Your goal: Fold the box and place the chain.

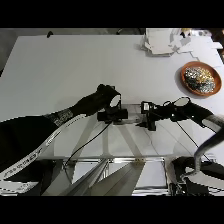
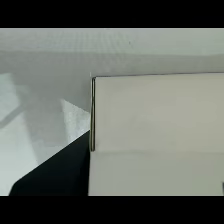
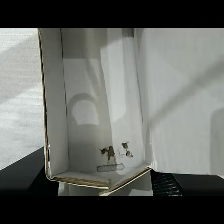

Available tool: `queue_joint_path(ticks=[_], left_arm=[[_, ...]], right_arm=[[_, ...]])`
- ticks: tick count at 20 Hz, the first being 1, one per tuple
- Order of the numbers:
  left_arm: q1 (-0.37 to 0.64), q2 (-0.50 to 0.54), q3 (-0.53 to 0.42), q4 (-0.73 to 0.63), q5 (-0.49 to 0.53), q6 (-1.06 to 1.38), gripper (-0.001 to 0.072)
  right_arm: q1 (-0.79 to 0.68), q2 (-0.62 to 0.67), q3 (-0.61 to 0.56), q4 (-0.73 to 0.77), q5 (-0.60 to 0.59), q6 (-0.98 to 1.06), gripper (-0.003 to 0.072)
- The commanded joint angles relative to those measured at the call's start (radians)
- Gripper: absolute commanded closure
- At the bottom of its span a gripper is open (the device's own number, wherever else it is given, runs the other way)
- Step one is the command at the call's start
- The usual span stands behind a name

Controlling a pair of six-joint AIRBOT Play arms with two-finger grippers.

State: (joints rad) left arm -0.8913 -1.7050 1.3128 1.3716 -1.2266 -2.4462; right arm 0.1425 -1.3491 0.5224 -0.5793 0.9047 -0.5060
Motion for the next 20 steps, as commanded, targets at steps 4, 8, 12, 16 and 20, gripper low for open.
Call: queue_joint_path(ticks=[4,8,12,16,20], left_arm=[[0.004,-0.013,0.011,0.001,-0.015,-0.001,0.0613],[0.004,-0.013,0.011,0.013,-0.024,-0.001,0.0708],[0.012,-0.002,0.011,0.01,-0.027,0.021,0.0443],[0.03,0.039,0.012,0.025,-0.028,0.068,0.0422],[0.026,0.034,0.01,0.056,-0.046,0.068,0.0438]], right_arm=[[0.0,0.0,0.0,0.0,0.0,0.0,0.0282],[0.0,0.0,0.0,0.0,0.0,0.0,0.0282],[0.0,0.0,0.0,0.0,0.0,0.0,0.0282],[0.0,0.0,0.0,0.0,0.0,0.0,0.0282],[0.0,0.0,0.0,0.0,0.0,0.0,0.0282]])
